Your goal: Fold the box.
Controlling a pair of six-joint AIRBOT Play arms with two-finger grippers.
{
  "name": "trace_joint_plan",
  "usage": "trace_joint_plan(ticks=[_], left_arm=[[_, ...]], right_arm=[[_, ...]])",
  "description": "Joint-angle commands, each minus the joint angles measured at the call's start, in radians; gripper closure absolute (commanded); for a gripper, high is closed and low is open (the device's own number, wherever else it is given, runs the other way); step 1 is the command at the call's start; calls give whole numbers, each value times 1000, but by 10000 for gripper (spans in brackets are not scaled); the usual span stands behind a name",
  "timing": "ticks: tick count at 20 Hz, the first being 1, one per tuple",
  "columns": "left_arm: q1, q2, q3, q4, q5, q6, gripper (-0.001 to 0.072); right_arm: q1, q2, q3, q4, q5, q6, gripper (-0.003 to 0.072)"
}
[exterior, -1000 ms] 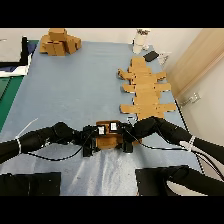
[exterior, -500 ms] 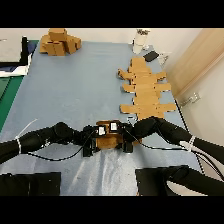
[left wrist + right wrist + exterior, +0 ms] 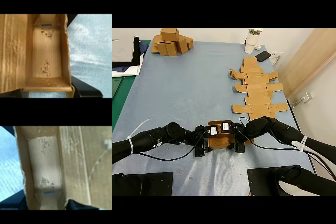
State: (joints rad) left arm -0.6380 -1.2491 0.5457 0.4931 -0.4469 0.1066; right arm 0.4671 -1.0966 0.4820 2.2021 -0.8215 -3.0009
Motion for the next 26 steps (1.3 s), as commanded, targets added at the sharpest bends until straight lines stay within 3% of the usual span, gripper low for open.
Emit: trace_joint_plan(ticks=[1, 2, 4, 6, 8, 11, 15, 19, 22, 26], left_arm=[[0, -1, 1, 1, 0, 1, 348], [0, -1, 1, 1, 0, 1, 348], [0, -1, 1, 1, 1, 1, 347], [0, -1, 1, 0, 0, 1, 348], [0, -1, 1, 1, 0, 1, 348], [0, -1, 1, 1, 0, 1, 348], [0, -1, 1, 1, 0, 1, 347], [0, -1, 1, 1, -1, 1, 348], [0, -1, 1, 1, 0, 1, 348], [0, -1, 1, 1, 0, 1, 347]], right_arm=[[0, 0, 1, 3, -5, 0, 184], [2, -1, 1, 23, -10, 0, 182], [1, 5, 24, 22, -78, 4, 23], [0, 28, 37, 20, -145, 11, 23], [-4, 59, 38, -8, -120, 23, -34], [-58, 119, 38, -84, -95, 177, -34], [-155, 219, 38, -106, -96, 219, -34], [-201, 293, 38, -126, -134, 646, -28], [-200, 325, 38, -27, -214, 1051, -28], [-199, 324, 38, 32, -234, 1339, -28]])
